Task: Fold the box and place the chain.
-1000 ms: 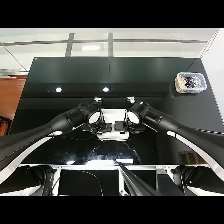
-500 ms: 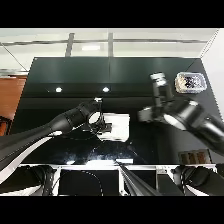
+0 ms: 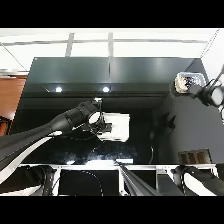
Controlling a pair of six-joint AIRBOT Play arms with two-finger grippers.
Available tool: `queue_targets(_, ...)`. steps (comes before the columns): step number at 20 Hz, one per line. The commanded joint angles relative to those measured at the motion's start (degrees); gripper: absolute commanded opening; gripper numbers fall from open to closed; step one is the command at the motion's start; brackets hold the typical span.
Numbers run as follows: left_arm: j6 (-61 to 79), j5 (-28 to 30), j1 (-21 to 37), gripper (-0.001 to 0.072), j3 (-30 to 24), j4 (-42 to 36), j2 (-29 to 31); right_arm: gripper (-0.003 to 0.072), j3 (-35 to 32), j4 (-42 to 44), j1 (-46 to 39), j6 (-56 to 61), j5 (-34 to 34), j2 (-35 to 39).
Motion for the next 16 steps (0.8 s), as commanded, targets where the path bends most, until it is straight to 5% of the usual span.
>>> queue_targets(1, 0.0, 0.2, 0.0, 0.0028, 0.0, 0.0, 0.0, 0.0720, 11.4, 21.0, -10.0, -8.0, -4.8, -12.0)
queue_targets(4, 0.0, -0.1, 0.0, 0.0029, 0.0, 0.0, 0.0, 0.0720, 26.1, 30.4, -11.6, -12.6, 4.9, -23.7)
queue_targets(8, 0.0, -0.1, 0.0, 0.0028, 0.0, 0.0, 0.0, 0.0720, 42.8, 31.4, -12.0, -5.2, 20.4, -37.3)
queue_targets(11, 0.0, -0.4, 0.0, 0.0028, 0.0, 0.0, 0.0, 0.0720, 46.4, 33.6, -12.0, -3.6, 20.1, -41.4)
queue_targets(13, 0.0, -0.5, 0.0, 0.0028, 0.0, 0.0, 0.0, 0.0617, 46.4, 34.7, -12.0, -2.5, 19.8, -42.5)
queue_targets(16, 0.0, -0.4, 0.0, 0.0028, 0.0, 0.0, 0.0, 0.0617, 46.4, 34.5, -11.9, -2.3, 20.6, -42.9)
